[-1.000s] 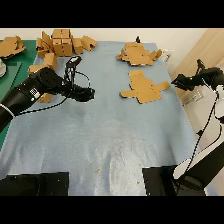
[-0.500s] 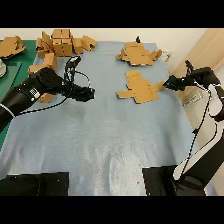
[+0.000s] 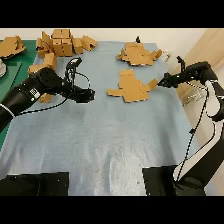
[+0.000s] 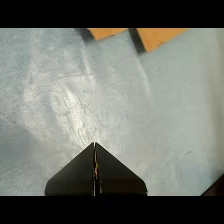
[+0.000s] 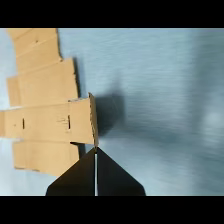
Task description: Fold the box.
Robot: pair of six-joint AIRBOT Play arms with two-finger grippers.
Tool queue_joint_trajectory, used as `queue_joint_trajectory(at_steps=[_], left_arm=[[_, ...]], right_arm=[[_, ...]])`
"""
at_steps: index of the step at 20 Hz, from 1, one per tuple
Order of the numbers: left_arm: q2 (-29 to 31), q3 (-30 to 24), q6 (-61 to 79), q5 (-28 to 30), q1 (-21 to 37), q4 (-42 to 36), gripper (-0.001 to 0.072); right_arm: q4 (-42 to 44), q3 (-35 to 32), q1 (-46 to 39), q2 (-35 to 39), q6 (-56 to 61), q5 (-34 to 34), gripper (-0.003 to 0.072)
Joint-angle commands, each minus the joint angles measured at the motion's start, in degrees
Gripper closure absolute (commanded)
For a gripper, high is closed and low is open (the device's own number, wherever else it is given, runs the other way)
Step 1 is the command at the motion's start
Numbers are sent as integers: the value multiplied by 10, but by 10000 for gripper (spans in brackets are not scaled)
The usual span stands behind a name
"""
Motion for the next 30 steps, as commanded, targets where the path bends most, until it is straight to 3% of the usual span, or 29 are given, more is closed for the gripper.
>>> queue_joint_trajectory(at_steps=[1, 4, 9, 13, 16, 20, 21, 22, 23, 30], left_arm=[[0, 0, -11, -8, 2, 3, 699], [0, 0, -12, -17, 2, 7, 699], [3, -3, -11, -21, 2, 19, 699], [38, -49, -4, -15, 2, 24, 699], [85, -100, -4, -5, 2, 27, 699], [119, -137, -7, -16, 2, 30, 699], [118, -137, -7, -24, 2, 30, 699], [118, -137, -7, -31, 2, 30, 699], [118, -137, -7, -33, 2, 29, 699], [118, -137, -7, -23, 2, 29, 699]], right_arm=[[24, -18, 37, 16, 35, -54, 686], [24, -120, 82, 88, 40, -7, 687], [20, -373, 122, 290, 41, 88, 687], [-14, -569, 151, 459, 72, 105, 687], [-55, -659, 156, 549, 119, 105, 686], [-126, -697, 156, 587, 170, 107, 679], [-131, -697, 156, 584, 170, 113, 616], [-131, -697, 156, 581, 170, 123, 504], [-131, -697, 156, 577, 170, 134, 455], [-107, -697, 156, 522, 167, 195, 455]])
